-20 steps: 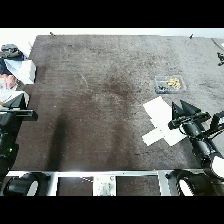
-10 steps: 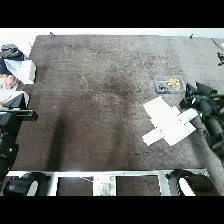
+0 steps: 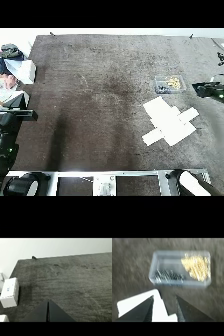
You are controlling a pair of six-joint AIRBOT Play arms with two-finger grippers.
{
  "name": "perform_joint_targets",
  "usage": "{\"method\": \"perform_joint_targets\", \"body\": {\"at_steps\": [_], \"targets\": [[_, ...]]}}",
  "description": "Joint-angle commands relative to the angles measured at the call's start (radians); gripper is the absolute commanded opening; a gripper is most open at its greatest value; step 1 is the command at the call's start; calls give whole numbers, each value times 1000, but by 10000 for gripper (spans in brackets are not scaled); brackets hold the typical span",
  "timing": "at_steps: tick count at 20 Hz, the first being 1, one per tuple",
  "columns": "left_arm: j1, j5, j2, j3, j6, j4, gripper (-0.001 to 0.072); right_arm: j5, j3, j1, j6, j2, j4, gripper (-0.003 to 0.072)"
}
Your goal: Fold the box and place the chain.
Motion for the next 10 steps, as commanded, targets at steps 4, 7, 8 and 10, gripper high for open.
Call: {"method": "perform_joint_targets", "body": {"at_steps": [4, 7, 8, 10], "targets": [[-1, 0, 1, 0, 0, 0, 13, 487, 393, -149, 139, -397, -277, 373], [-1, 0, 1, -1, 0, 0, 12, 608, 572, -149, 183, -589, -378, 373], [-1, 0, 1, 0, 0, 0, 13, 631, 628, -151, 183, -647, -394, 373], [-1, 0, 1, 0, 0, 0, 12, 651, 724, -151, 183, -745, -420, 373]]}}
